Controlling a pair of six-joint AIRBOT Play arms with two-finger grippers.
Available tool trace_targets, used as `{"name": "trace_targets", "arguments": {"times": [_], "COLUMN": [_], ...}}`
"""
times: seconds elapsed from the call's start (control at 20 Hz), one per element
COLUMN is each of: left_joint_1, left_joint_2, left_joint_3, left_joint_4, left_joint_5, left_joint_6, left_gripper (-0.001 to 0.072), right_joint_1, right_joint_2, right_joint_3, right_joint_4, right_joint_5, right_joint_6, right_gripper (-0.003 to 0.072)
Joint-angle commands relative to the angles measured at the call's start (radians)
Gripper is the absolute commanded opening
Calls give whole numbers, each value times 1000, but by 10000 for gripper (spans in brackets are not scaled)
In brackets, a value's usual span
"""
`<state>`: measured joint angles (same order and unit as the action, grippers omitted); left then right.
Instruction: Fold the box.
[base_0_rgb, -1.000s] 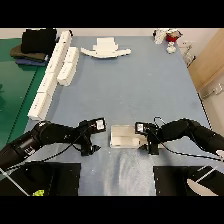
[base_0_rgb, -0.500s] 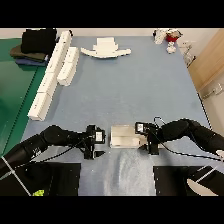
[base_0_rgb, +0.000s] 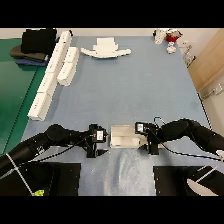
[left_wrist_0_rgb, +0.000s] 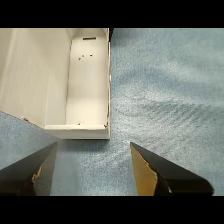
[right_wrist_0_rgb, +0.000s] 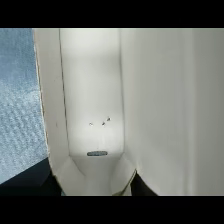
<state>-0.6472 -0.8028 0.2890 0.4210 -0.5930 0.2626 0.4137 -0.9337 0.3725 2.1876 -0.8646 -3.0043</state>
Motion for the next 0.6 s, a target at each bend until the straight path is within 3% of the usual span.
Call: {"name": "trace_targets", "arguments": {"times": [0.0, 0.55], "left_joint_1": [-2, -2], "left_joint_2": [-3, -76], "left_joint_3": [0, 4], "left_joint_4": [-11, -103], "left_joint_5": [7, 85], "left_joint_6": [10, 14], "left_gripper": [693, 694], "right_joint_1": [-1, 0], "right_joint_2": [0, 0], "right_joint_3": [1, 1], "right_joint_4": [0, 0], "right_joint_5": [0, 0], "right_joint_6": [0, 0], "right_gripper": [519, 519]}}
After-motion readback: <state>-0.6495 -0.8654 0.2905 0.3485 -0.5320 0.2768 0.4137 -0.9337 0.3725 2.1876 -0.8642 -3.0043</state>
